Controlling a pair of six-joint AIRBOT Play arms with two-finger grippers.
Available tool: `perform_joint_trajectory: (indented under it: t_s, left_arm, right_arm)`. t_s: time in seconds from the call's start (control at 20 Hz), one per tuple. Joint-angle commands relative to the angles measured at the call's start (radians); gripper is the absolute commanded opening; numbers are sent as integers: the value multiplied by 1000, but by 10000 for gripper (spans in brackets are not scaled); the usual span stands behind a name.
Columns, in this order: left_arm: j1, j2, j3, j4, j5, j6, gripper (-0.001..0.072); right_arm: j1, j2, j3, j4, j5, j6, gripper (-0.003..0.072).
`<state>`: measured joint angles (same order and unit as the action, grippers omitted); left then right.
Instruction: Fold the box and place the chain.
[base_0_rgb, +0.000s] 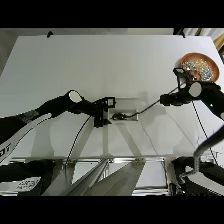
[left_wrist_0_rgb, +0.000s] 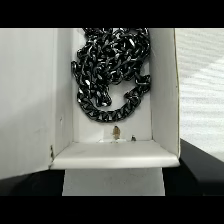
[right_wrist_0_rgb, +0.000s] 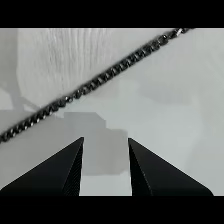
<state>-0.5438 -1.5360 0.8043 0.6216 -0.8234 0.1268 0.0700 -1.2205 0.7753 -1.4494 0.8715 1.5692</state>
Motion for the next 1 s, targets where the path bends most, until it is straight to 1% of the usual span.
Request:
perform_joint_trajectory:
  t_s: [0.0,0.2,0.35,0.5,0.65,0.75,0.85,0.95]
  left_arm:
    - [0,1,0,0,0,0,11]
    - [0,1,0,0,0,0,11]
    - [0,1,0,0,0,0,11]
    - [0,1,0,0,0,0,11]
    - [0,1,0,0,0,0,11]
    - [0,1,0,0,0,0,11]
    - [0,1,0,0,0,0,11]
    - [0,1,0,0,0,0,11]
  right_arm:
    - [21,-79,38,23,-65,-8,301]
    - [63,-124,80,37,-77,-7,300]
    - [63,-177,91,32,-17,-7,300]
    - [63,-180,92,32,-35,-7,297]
    - [63,-180,92,32,-50,-7,278]
    - [63,-180,92,32,-45,-7,241]
    - [63,-180,92,32,-35,-7,238]
    - [63,-180,92,31,-3,-7,177]
